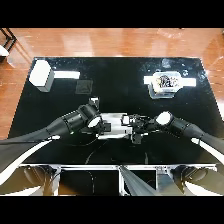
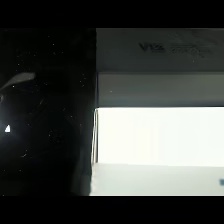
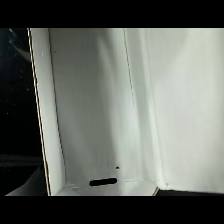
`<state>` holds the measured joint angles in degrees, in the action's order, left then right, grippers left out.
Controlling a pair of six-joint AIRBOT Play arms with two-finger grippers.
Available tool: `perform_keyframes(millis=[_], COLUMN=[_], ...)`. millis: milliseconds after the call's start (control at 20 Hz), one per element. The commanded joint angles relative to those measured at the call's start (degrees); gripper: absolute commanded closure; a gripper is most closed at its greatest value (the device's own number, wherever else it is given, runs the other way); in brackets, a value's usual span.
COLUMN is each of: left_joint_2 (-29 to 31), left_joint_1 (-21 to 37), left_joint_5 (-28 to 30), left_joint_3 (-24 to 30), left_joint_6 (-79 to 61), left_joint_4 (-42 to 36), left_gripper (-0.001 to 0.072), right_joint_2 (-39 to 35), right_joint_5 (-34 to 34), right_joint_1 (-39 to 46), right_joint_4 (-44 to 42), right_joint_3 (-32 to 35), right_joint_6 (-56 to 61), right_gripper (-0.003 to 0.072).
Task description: Fold the box and place the chain.
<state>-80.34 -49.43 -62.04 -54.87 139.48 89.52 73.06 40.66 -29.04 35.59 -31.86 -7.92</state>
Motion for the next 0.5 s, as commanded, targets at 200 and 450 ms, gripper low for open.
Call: perform_keyframes(millis=[200,450], left_joint_2=[-0.1,-0.1], left_joint_1=[-0.1,-0.1], left_joint_5=[0.3,0.1], left_joint_3=[-0.1,-0.1], left_joint_6=[-1.5,-1.5], left_joint_4=[0.0,0.0], left_gripper=[0.0689,0.0689], right_joint_2=[0.0,0.0], right_joint_5=[0.0,0.1], right_joint_1=[0.0,0.0], right_joint_4=[0.0,0.0], right_joint_3=[0.0,0.0], right_joint_6=[0.0,0.2], right_gripper=[0.028,0.0258])
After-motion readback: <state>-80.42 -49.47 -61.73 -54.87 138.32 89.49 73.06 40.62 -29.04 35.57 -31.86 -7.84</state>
